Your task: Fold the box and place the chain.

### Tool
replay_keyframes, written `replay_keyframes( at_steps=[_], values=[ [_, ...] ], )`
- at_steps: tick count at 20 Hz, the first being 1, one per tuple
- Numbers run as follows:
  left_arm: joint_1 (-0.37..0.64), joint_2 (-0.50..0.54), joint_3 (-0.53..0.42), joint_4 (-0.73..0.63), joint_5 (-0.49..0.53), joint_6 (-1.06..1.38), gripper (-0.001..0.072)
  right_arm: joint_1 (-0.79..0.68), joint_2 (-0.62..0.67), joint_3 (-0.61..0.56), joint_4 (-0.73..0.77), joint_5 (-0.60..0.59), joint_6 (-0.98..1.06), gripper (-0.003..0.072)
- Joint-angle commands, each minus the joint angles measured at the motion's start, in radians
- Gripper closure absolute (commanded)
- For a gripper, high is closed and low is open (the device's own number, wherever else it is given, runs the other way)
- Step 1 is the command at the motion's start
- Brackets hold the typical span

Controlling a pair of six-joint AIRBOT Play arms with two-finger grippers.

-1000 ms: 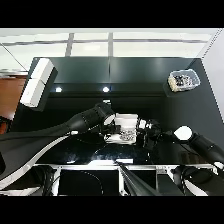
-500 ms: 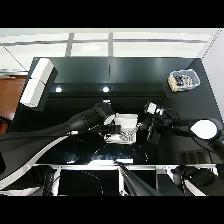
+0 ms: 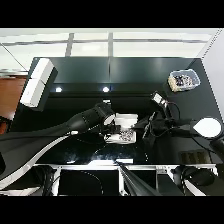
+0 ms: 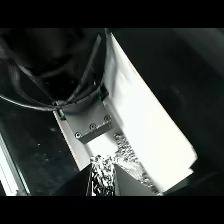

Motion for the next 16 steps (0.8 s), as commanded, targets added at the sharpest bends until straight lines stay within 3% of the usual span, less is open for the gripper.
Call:
replay_keyframes(
  at_steps=[1,3,4,9,13,14,16],
  values=[
    [0.0,-0.001,0.0,0.0,0.003,0.0,0.068,0.001,-0.042,-0.03,0.078,-0.018,0.017,0.0565],
    [0.0,-0.001,0.0,0.0,0.003,-0.001,0.068,0.0,-0.051,-0.029,0.091,-0.019,0.016,0.0264],
    [0.0,0.0,0.0,0.0,0.003,0.0,0.068,-0.004,-0.05,-0.027,0.085,-0.022,0.017,0.0182],
    [0.002,0.0,0.0,0.0,-0.003,-0.004,0.068,-0.162,0.0,0.055,-0.132,0.111,0.103,0.0183],
    [0.0,0.0,0.046,0.006,-0.031,-0.011,0.0676,-0.35,0.077,0.083,-0.162,0.15,0.106,0.0183],
    [0.0,0.0,0.071,0.009,-0.048,-0.011,0.0571,-0.381,0.085,0.083,-0.161,0.151,0.107,0.0183],
    [0.0,0.001,0.118,0.017,-0.08,0.006,0.0166,-0.402,0.087,0.083,-0.162,0.15,0.11,0.0183]
  ],
)
